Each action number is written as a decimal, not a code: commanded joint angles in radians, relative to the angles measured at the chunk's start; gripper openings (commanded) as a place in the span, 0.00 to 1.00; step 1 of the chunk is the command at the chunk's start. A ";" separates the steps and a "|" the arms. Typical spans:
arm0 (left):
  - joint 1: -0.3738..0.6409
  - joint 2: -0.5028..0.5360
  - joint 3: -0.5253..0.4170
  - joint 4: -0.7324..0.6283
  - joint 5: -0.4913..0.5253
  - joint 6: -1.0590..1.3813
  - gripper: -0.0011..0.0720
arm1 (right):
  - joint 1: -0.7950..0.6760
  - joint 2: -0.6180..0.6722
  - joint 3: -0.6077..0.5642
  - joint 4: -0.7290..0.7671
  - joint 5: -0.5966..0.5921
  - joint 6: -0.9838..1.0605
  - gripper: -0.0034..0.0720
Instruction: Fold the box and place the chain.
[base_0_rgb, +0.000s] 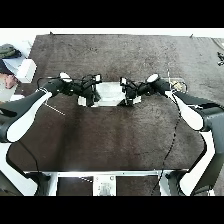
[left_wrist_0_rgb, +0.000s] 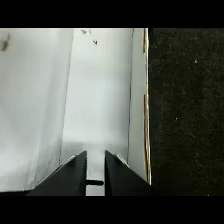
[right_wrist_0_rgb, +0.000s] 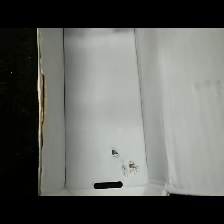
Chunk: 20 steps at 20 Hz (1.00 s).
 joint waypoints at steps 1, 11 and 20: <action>0.030 0.000 0.000 0.014 -0.035 0.001 0.15 | 0.001 0.000 0.000 0.000 0.001 -0.001 0.45; 0.102 0.131 0.000 0.080 -0.024 -0.162 0.02 | 0.000 0.000 0.000 0.000 0.000 -0.001 0.45; 0.304 0.278 -0.117 0.092 -0.006 -0.871 0.02 | 0.000 0.000 0.000 0.000 0.000 -0.001 0.45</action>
